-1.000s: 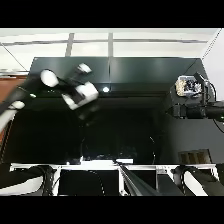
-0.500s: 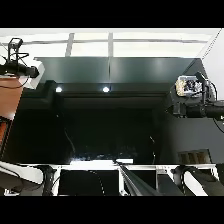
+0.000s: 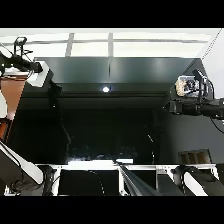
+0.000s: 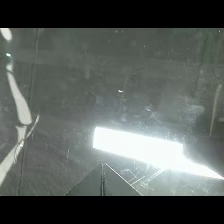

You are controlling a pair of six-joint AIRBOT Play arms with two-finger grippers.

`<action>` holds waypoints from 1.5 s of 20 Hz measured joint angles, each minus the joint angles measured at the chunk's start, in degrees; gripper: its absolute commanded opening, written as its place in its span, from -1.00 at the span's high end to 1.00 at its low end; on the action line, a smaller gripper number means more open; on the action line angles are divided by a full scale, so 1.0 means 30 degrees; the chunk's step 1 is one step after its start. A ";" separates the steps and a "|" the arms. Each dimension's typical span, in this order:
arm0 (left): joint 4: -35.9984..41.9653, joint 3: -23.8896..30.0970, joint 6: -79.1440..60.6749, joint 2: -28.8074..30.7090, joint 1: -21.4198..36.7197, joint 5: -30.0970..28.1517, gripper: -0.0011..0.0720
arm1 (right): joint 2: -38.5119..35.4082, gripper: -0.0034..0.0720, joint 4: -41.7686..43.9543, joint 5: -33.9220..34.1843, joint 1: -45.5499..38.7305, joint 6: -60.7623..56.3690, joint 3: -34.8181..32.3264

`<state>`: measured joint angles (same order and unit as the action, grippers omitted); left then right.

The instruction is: Fold the box and place the chain.

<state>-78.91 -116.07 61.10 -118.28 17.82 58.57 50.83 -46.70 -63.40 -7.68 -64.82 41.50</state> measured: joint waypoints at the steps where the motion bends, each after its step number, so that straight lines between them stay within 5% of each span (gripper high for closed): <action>1: -0.0248 -0.0379 0.0299 0.0401 -0.0007 0.0583 -0.98 | 0.0000 0.87 -0.0007 0.0036 0.0022 0.0000 0.0000; 2: -0.0364 -0.0627 0.0539 0.0896 -0.0029 0.1173 -0.92 | 0.0000 0.87 -0.0015 0.0044 0.0044 0.0000 0.0000; 3: -0.0503 -0.0809 0.0787 0.1523 -0.0073 0.1916 -0.60 | 0.0000 0.87 -0.0029 -0.0036 0.0051 0.0000 0.0022; 4: -0.0612 -0.0940 0.1158 0.2157 -0.0124 0.2747 0.41 | -0.0015 0.87 -0.0080 -0.0189 0.0066 -0.0007 0.0080; 5: -0.0605 -0.1035 0.1800 0.2907 -0.0189 0.3708 0.91 | -0.0066 0.87 -0.0240 -0.0539 0.0073 0.0000 0.0204; 9: 0.0357 0.0313 0.4473 0.6237 -0.0619 0.7424 0.91 | -0.1013 0.87 -0.1749 -0.2157 0.0109 0.0007 0.0663; 12: 0.1370 0.4044 0.4787 1.0127 -0.2004 0.7898 0.91 | -0.3249 0.87 -0.3118 -0.0678 0.0284 0.0160 -0.0189; 18: 0.1880 1.8280 0.4772 2.1026 -0.6302 0.0437 0.91 | -0.6047 0.87 -0.5049 0.4561 0.0430 0.0430 -0.3315; 21: 0.1872 2.4196 0.5289 2.4975 -0.7242 -0.3687 0.90 | -0.6339 0.87 -0.6615 0.5865 0.0452 0.0452 -0.4087; 24: 0.1872 2.7285 0.5814 2.7008 -0.7213 -0.5785 0.90 | -0.6448 0.87 -0.7380 0.6390 0.0452 0.0459 -0.4379; 30: 0.1894 2.8931 0.6142 2.7948 -0.7111 -0.7060 0.90 | -0.6513 0.87 -0.7832 0.6696 0.0452 0.0466 -0.4539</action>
<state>-73.23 -29.28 79.53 -34.44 -3.51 37.39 31.29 -70.19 -43.31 -6.33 -63.42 27.88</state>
